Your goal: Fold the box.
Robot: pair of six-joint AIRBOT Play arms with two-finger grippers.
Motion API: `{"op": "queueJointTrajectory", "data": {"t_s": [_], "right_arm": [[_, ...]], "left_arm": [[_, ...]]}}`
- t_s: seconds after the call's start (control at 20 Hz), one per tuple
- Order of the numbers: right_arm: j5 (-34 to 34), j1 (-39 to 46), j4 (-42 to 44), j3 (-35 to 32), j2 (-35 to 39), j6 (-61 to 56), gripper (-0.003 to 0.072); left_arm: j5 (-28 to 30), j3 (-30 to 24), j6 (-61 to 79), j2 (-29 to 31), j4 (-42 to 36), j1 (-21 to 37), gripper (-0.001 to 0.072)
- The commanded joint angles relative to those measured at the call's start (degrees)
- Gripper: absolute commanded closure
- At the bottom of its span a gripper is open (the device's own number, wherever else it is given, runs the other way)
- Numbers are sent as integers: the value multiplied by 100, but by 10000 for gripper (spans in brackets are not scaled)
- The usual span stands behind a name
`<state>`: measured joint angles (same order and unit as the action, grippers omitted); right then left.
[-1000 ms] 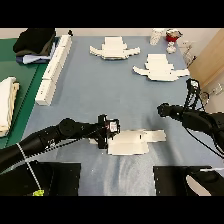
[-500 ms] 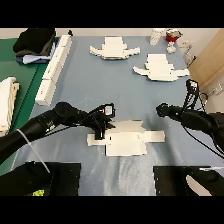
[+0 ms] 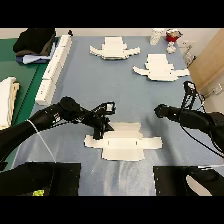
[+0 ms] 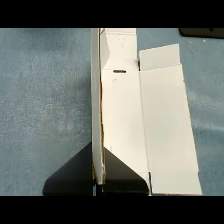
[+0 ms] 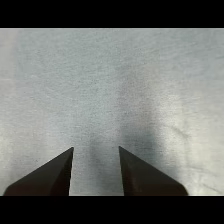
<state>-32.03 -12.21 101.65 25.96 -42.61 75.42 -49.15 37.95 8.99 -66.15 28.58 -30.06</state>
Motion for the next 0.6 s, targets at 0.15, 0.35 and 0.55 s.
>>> {"op": "queueJointTrajectory", "data": {"t_s": [0.15,0.35,0.55], "right_arm": [[-203,-4,118,2,-7,2,248],[-732,-4,407,4,-4,4,470],[-2020,-160,743,7,245,11,685]], "left_arm": [[-214,-85,-9,-61,17,13,695],[-393,-146,-2,-61,15,13,695],[-334,-146,0,-61,13,15,695]]}}
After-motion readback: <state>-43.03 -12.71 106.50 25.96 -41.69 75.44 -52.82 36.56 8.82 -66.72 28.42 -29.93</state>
